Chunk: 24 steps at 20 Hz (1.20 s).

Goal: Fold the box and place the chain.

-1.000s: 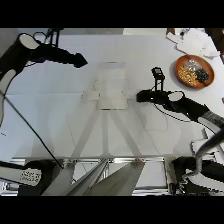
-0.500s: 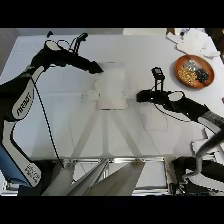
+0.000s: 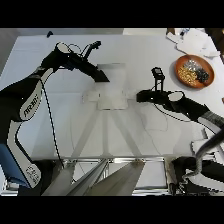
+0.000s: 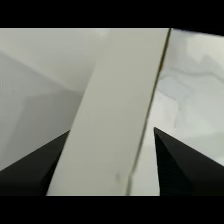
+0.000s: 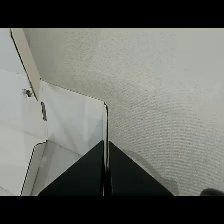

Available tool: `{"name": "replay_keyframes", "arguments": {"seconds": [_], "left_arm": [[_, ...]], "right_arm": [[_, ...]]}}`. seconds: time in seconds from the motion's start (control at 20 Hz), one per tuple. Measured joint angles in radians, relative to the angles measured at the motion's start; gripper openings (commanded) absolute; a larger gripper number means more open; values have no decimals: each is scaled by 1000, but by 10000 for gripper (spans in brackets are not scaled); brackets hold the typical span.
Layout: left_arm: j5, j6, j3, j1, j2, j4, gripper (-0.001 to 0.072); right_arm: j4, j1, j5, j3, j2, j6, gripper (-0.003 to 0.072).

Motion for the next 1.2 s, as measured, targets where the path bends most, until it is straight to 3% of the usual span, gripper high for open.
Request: {"name": "replay_keyframes", "arguments": {"seconds": [0.1,0.3,0.4,0.55,1.2], "left_arm": [[-34,22,0,-4,0,33,478],[-65,58,0,-7,0,96,252],[-71,95,0,-8,0,109,241],[-76,148,0,-8,0,121,6],[-80,221,0,-9,0,127,12]], "right_arm": [[0,0,0,0,0,0,10],[0,0,0,0,0,0,10],[0,0,0,0,0,0,10],[0,0,0,0,0,0,10],[0,0,0,0,0,0,10]]}}
